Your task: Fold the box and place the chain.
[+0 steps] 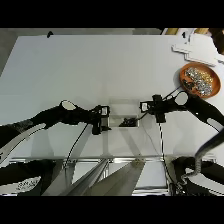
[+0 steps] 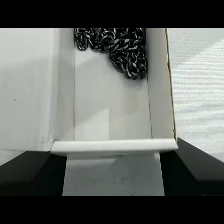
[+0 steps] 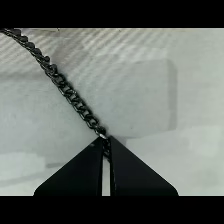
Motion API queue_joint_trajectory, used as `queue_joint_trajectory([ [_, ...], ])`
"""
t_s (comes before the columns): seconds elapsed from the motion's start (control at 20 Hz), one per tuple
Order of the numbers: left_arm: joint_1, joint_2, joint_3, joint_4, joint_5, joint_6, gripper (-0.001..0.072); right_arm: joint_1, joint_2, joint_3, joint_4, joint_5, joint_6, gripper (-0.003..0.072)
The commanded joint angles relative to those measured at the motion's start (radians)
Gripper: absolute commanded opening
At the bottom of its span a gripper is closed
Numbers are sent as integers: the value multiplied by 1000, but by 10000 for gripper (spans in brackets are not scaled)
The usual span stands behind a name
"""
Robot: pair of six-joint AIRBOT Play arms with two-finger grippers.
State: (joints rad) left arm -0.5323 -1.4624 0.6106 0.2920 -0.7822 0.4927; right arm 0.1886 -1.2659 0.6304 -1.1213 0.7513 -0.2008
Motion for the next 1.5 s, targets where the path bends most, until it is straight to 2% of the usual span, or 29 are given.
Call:
queue_joint_trajectory([
  [0.0,1,1,0,0,0,0,48,0,9,-1,0,17,-10,18],
  [0.2,1,1,0,0,0,0,48,0,101,-1,0,120,13,18],
  [0.45,1,1,0,0,0,0,48,0,244,-1,39,284,209,18],
  [0.75,1,1,0,0,0,0,48,35,394,-1,397,344,232,18],
  [0.85,1,1,0,0,0,0,48,89,405,-2,457,356,232,18],
  [1.0,1,1,0,0,0,0,48,197,404,-2,464,330,242,18],
  [1.25,1,1,0,0,0,0,48,323,402,-2,463,135,310,18],
  [1.45,1,1,0,0,0,0,48,365,362,-2,463,35,310,19],
])
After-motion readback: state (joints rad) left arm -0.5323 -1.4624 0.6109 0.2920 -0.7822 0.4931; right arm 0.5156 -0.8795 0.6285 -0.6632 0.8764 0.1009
